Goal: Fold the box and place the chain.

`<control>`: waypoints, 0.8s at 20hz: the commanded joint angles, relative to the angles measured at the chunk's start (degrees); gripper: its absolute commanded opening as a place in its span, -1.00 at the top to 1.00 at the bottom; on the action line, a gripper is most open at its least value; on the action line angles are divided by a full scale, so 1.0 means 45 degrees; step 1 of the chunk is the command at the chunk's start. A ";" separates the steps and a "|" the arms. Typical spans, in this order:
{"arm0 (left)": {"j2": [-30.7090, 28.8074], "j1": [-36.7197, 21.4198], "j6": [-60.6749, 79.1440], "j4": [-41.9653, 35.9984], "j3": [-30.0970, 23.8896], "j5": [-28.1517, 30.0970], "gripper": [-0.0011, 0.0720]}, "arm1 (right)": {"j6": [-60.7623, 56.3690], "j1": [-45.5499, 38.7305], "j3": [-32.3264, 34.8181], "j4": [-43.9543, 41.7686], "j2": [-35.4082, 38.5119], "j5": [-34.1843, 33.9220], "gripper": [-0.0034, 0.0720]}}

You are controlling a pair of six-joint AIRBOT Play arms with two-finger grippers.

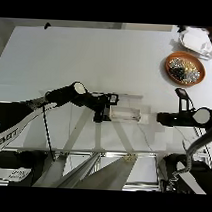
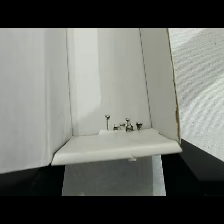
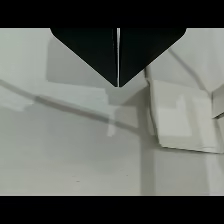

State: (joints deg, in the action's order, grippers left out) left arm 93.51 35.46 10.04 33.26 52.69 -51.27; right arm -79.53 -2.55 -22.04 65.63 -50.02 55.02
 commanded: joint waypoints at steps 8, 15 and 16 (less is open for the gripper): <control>-0.0005 0.0000 0.0000 0.0005 0.0015 0.0005 0.04 | 0.4250 -0.0282 0.0010 -0.4036 -0.2477 -0.0092 0.87; -0.0005 0.0000 0.0000 0.0005 0.0015 0.0005 0.04 | 0.5017 -0.0282 0.0000 -0.5406 -0.1719 -0.0058 0.73; -0.0005 0.0000 0.0005 0.0005 0.0015 0.0005 0.04 | 0.5008 -0.0282 0.0000 -0.5411 -0.1457 -0.0005 0.72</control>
State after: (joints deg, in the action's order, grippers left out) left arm 93.51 35.46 10.02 33.28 52.69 -51.24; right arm -57.69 -3.77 -22.04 42.83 -58.67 55.11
